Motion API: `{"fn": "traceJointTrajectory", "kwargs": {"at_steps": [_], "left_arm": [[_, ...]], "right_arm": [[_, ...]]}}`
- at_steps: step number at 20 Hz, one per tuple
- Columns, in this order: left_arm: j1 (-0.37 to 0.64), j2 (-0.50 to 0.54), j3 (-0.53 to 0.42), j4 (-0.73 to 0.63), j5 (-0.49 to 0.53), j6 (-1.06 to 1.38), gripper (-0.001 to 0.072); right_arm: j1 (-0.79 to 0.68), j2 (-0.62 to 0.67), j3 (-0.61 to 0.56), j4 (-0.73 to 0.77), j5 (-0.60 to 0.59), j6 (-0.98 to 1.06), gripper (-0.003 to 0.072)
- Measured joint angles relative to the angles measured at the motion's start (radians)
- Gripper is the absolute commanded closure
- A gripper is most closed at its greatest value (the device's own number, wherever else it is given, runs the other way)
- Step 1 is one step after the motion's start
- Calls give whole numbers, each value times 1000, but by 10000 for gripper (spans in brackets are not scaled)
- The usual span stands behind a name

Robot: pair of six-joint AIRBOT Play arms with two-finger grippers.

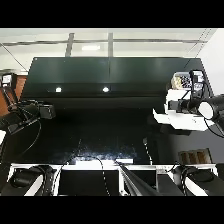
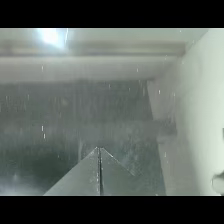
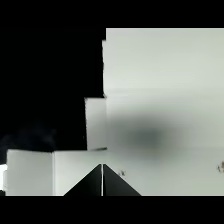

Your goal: Fold the box and place the chain.

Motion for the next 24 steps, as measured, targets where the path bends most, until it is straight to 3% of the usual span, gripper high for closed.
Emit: {"fn": "traceJointTrajectory", "kwargs": {"at_steps": [1, 2, 3, 7, 10, 13, 16, 20, 24], "left_arm": [[0, -2, 0, -5, 16, 0, 520], [0, -6, 0, -8, 29, 0, 97], [0, -13, 0, -11, 48, 0, 0], [-2, -41, 0, -20, 92, -3, 1], [-3, -48, 0, -23, 109, -3, 1], [-4, -52, 0, -35, 111, -3, 1], [-6, -56, 0, -53, 101, -3, 1], [-8, -62, 0, -66, 60, -3, 1], [-8, -64, 0, -88, 39, -4, 0]], "right_arm": [[-1, 0, -1, 3, -29, 0, 645], [-1, 0, -2, 10, -46, 0, 349], [-2, 0, -2, 12, -63, 1, -13], [-24, -1, -3, 2, -78, 5, -22], [-112, -1, 16, -28, -18, 3, -22], [-354, -2, 55, -77, -6, 6, -22], [-668, -39, 86, -26, -38, 14, -21], [-1069, -194, 169, 349, 13, -276, -21], [-1287, -428, 263, 701, 233, -618, -21]]}}
